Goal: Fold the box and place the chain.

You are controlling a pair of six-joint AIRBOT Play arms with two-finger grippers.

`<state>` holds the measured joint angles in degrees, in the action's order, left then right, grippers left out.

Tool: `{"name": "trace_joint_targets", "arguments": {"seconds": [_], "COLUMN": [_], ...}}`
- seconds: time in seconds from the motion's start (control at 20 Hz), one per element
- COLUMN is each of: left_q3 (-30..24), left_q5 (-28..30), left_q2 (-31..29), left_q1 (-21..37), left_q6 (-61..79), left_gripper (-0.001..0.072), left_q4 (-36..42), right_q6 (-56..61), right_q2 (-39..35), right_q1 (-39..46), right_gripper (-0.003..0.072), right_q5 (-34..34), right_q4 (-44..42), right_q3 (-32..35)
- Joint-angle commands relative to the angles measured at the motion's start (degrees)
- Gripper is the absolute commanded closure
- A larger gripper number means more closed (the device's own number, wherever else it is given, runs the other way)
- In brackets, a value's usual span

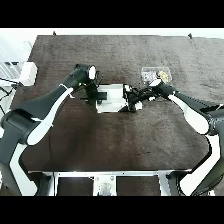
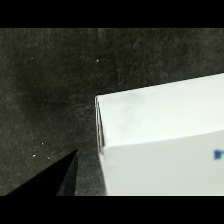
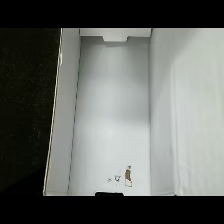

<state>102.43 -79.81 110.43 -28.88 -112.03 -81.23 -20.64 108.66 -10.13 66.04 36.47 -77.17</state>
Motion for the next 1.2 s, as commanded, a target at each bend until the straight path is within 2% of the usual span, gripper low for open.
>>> {"name": "trace_joint_targets", "arguments": {"seconds": [0.0, 0.35, 0.4, 0.55, 0.65, 0.8, 0.85, 1.0, 1.05, 1.1, 1.15], "left_q3": [3.8, 4.5, 4.5, 4.5, 4.5, 4.5, 4.5, 4.5, 4.5, 4.5, 4.5], "left_q5": [-3.3, -6.4, -6.7, -5.7, -5.6, -4.4, -3.8, -2.1, -1.7, -1.6, -1.6], "left_q2": [2.7, 3.3, 3.3, 3.3, 3.3, 3.3, 3.3, 3.3, 3.3, 3.3, 3.3], "left_q1": [-1.1, -1.3, -1.3, -1.4, -1.4, -1.4, -1.4, -1.4, -1.4, -1.4, -1.4], "left_q6": [0.0, -0.6, -0.7, -0.8, -0.9, -1.0, -1.0, -0.5, -0.4, -0.5, -0.6], "left_gripper": [0.0351, 0.0361, 0.0415, 0.0431, 0.0599, 0.0602, 0.0687, 0.0688, 0.0687, 0.0609, 0.0329], "left_q4": [-1.2, -2.9, -3.0, -2.4, -1.9, -0.8, -0.5, 0.2, 0.6, 0.7, 0.7], "right_q6": [0.0, 0.0, 0.0, 0.0, 0.0, 0.0, 0.0, 0.0, 0.0, 0.0, 0.0], "right_q2": [0.0, 0.0, 0.0, 0.0, 0.0, 0.0, 0.0, 0.0, 0.0, 0.0, 0.0], "right_q1": [0.0, 0.0, 0.0, 0.0, 0.0, 0.0, 0.0, 0.0, 0.0, 0.0, 0.0], "right_gripper": [0.0103, 0.0103, 0.0103, 0.0103, 0.0103, 0.0103, 0.0103, 0.0103, 0.0103, 0.0103, 0.0103], "right_q5": [0.0, 0.0, 0.0, 0.0, 0.0, 0.0, 0.0, 0.0, 0.0, 0.0, 0.0], "right_q4": [0.0, 0.0, 0.0, 0.0, 0.0, 0.0, 0.0, 0.0, 0.0, 0.0, 0.0], "right_q3": [0.0, 0.0, 0.0, 0.0, 0.0, 0.0, 0.0, 0.0, 0.0, 0.0, 0.0]}}
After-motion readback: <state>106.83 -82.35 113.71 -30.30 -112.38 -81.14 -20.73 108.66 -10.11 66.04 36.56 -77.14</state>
